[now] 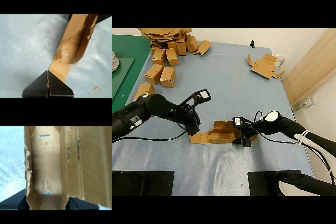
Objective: Fold the box.
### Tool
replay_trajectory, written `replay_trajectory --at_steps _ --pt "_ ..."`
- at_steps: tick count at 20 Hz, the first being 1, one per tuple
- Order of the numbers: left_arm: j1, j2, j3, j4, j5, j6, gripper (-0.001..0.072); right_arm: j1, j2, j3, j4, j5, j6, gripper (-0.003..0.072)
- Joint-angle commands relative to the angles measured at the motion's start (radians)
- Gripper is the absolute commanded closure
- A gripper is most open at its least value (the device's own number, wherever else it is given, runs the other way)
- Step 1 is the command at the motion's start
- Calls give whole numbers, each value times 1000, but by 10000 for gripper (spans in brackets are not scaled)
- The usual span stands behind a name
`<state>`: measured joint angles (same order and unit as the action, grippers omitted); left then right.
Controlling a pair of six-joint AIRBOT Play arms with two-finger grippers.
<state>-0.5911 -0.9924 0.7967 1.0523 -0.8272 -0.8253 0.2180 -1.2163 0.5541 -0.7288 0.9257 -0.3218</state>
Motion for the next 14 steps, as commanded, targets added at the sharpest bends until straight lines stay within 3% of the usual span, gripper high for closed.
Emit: replay_trajectory --at_steps 1,4,8,10,14 --pt "-60 82 0 37 -14 -372 700 1 0 0 0 0 0 192" --pt "-121 -37 0 -57 -4 -481 699 1 0 0 4 -2 0 192" --pt "-117 -235 62 -348 216 -346 699 1 1 0 4 -3 0 192" --pt "-100 -299 154 -440 224 -254 699 1 1 0 4 -3 0 192" --pt "-26 -433 270 -455 172 -272 699 0 2 0 4 -3 0 192"
